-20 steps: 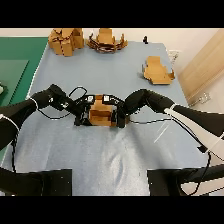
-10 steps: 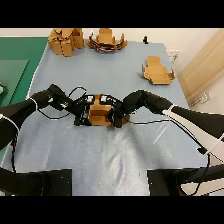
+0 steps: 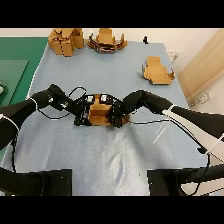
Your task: Fold the box.
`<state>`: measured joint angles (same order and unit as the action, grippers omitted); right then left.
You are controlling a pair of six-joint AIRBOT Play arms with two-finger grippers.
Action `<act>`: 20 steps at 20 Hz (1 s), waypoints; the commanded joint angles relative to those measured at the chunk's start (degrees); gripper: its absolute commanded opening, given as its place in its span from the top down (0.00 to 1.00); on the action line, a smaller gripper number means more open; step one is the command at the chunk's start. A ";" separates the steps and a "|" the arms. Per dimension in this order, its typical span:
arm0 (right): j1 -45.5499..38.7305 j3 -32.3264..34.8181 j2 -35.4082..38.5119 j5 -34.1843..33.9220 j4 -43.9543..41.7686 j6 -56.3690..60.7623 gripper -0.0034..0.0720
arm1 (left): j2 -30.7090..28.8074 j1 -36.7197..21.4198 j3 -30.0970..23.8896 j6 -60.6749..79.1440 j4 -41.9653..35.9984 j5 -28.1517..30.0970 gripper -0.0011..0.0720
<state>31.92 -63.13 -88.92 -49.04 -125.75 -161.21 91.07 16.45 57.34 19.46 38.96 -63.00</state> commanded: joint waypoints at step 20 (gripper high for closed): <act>-28.13 13.07 16.09 -13.81 -4.04 46.40 0.95 | 0.04 -0.02 0.02 0.00 0.02 -0.09 0.68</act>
